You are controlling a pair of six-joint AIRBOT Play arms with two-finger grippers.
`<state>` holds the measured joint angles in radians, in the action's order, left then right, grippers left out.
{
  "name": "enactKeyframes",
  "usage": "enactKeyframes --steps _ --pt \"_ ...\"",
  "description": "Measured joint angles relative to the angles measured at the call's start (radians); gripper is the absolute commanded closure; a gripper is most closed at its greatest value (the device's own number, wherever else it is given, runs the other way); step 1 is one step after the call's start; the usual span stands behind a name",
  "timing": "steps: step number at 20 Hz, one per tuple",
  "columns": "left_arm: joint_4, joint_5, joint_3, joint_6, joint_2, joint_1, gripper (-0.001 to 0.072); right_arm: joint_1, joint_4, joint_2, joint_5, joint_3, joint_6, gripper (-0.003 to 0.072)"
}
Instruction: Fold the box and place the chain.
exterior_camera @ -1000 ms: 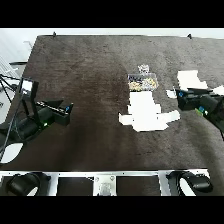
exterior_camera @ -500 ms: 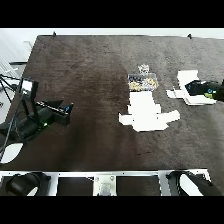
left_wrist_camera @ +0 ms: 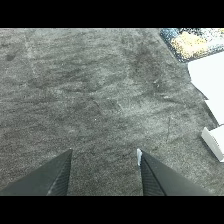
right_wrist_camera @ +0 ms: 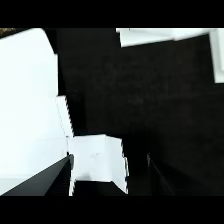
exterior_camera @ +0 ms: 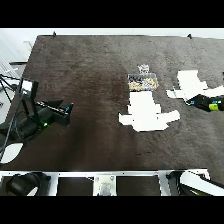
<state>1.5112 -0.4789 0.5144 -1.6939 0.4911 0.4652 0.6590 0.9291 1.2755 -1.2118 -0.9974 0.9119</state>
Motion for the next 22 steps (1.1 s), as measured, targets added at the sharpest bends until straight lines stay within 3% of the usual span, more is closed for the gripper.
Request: enactKeyframes --steps 5,13,21,22 --pt "0.0 0.0 0.0 0.0 0.0 0.0 0.0218 0.017 -0.029 0.161 -0.121 -0.05 -0.042 0.0137" --pt "0.0 0.0 0.0 0.0 0.0 0.0 0.0219 0.017 0.006 0.236 -0.14 -0.064 -0.058 0.0137" --pt "0.0 0.0 0.0 0.0 0.0 0.0 0.0218 -0.082 -0.009 0.313 -0.171 -0.065 -0.047 0.0139" --pt "0.0 0.0 0.0 0.0 0.0 0.0 0.0218 -0.093 -0.008 0.325 -0.172 -0.064 -0.041 0.0168"
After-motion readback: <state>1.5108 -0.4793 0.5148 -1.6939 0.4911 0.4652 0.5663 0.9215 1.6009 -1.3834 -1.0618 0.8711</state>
